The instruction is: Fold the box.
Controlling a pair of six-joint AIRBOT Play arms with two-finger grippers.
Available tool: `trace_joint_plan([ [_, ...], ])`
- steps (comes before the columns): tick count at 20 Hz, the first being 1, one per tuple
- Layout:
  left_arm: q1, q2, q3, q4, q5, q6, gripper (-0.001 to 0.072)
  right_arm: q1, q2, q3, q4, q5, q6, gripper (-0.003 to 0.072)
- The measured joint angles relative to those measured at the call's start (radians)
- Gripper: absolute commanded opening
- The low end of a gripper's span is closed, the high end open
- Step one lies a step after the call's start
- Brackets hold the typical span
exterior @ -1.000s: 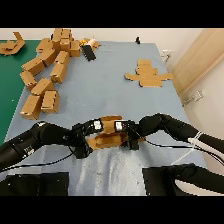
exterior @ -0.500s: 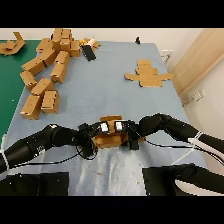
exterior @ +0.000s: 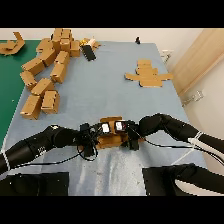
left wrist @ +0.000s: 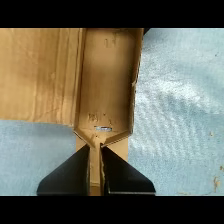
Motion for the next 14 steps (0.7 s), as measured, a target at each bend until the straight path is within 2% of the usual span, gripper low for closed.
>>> trace_joint_plan([
  [8, -0.001, 0.000, 0.000, -0.014, 0.027, 0.007, 0.0094, 0.000, 0.000, 0.000, 0.000, 0.000, 0.000, 0.0510],
  [14, -0.001, 0.000, 0.000, -0.107, 0.064, 0.072, 0.0094, 0.000, 0.000, 0.000, 0.000, 0.000, 0.001, 0.0511],
])
